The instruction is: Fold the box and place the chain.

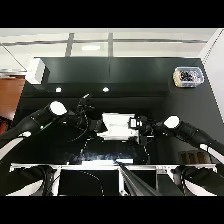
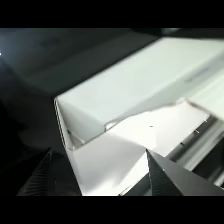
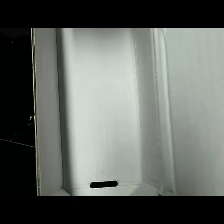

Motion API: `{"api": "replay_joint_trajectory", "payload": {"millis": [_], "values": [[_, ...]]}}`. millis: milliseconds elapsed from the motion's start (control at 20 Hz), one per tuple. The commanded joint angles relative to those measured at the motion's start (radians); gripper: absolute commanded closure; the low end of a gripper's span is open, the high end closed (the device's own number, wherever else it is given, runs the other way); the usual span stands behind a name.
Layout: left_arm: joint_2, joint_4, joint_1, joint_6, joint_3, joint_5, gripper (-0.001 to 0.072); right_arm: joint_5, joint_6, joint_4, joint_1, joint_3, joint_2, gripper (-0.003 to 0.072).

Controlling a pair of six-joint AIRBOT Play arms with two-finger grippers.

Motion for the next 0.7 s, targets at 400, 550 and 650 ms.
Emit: {"api": "replay_joint_trajectory", "payload": {"millis": [400,550,650], "values": [[0.003,0.106,-0.137,-0.254,0.003,0.151,0.0013,0.000,0.001,0.000,0.000,0.000,0.000,0.0147],[0.003,0.115,-0.143,-0.264,0.007,0.155,0.0024,0.000,0.001,0.000,0.000,0.000,0.000,0.0147],[0.003,0.180,-0.142,-0.320,0.021,0.150,0.0028,0.000,0.001,0.000,0.000,0.000,0.000,0.0147]]}}
